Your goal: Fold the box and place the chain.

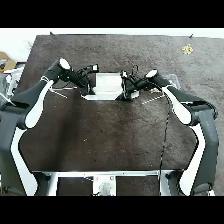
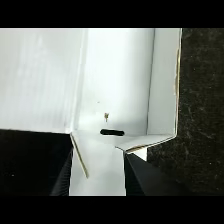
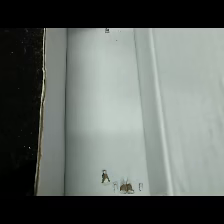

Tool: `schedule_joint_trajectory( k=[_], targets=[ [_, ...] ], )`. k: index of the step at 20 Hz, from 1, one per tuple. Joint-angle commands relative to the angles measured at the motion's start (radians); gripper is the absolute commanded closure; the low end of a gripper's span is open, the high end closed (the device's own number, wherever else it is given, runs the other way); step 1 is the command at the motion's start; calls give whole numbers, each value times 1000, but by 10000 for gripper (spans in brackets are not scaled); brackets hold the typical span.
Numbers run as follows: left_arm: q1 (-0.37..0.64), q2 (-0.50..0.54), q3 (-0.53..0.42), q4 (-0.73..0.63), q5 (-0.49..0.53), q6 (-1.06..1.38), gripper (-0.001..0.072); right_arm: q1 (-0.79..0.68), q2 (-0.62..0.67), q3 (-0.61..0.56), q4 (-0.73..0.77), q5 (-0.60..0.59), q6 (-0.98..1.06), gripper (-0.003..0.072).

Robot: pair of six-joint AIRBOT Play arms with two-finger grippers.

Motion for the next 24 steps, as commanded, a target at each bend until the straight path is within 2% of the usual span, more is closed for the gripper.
schedule_joint_trajectory(
  k=[1,9,15,16,17,21,24],
  targets=[
    [-3,-1,-4,3,14,2,356,1,-1,0,0,0,1,261],
    [-3,-1,-4,0,-40,-1,367,1,-1,0,0,0,1,261],
    [-3,-1,-4,-10,-42,-33,369,1,-1,0,0,0,0,260],
    [-3,-1,-4,-22,-42,-33,535,1,-1,0,0,0,0,260],
    [-3,-2,-4,-35,-40,-32,606,1,-1,0,0,0,0,260],
    [-3,-6,-5,-69,25,-32,606,1,-1,0,0,0,0,260],
    [-3,-6,-5,-132,13,-32,605,1,-1,0,0,0,0,260]
  ],
)
